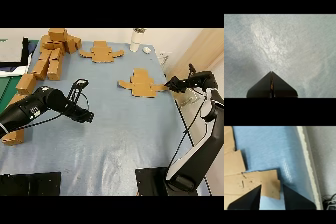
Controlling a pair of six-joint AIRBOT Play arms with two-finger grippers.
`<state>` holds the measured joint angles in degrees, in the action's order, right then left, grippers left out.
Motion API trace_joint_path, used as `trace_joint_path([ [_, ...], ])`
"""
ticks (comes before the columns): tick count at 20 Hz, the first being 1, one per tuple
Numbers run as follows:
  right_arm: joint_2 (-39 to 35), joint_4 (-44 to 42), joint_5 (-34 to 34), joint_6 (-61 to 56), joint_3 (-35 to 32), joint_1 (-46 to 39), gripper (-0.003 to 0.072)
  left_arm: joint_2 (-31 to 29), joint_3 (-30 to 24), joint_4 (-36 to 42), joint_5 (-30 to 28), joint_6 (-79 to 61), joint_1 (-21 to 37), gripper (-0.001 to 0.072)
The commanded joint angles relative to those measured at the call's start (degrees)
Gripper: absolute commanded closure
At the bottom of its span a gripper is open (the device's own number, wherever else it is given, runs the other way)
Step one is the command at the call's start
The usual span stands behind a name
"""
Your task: Fold the box.
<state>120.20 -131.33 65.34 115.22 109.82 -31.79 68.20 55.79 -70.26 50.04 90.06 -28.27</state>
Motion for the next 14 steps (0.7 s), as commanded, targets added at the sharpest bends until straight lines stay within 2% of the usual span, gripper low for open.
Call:
trace_joint_path([
  [1,0.90,-2.78,2.86,2.95,1.84,1.70,0.0370,-0.02,-0.02,-0.02,-0.55,-0.04,0.02,0.0699],
  [3,0.90,-3.74,6.38,2.97,3.19,2.97,0.0625,-0.02,-0.02,-0.02,-0.57,-0.02,0.02,0.0699],
  [4,0.85,-4.28,8.74,3.43,3.91,3.63,0.0680,-0.02,-0.02,0.00,-0.57,-0.02,0.02,0.0698],
  [9,-2.01,-6.84,18.91,4.79,4.37,6.69,0.0685,-0.04,-0.02,0.00,-0.55,-0.02,0.02,0.0699],
  [11,-5.05,-5.97,18.40,2.78,2.82,7.45,0.0686,-0.02,-0.02,0.00,-0.52,0.00,0.02,0.0698],
  [14,-13.38,-1.38,16.09,1.57,-6.21,8.92,0.0685,-0.02,-0.02,0.00,-0.55,0.00,0.07,0.0698],
])
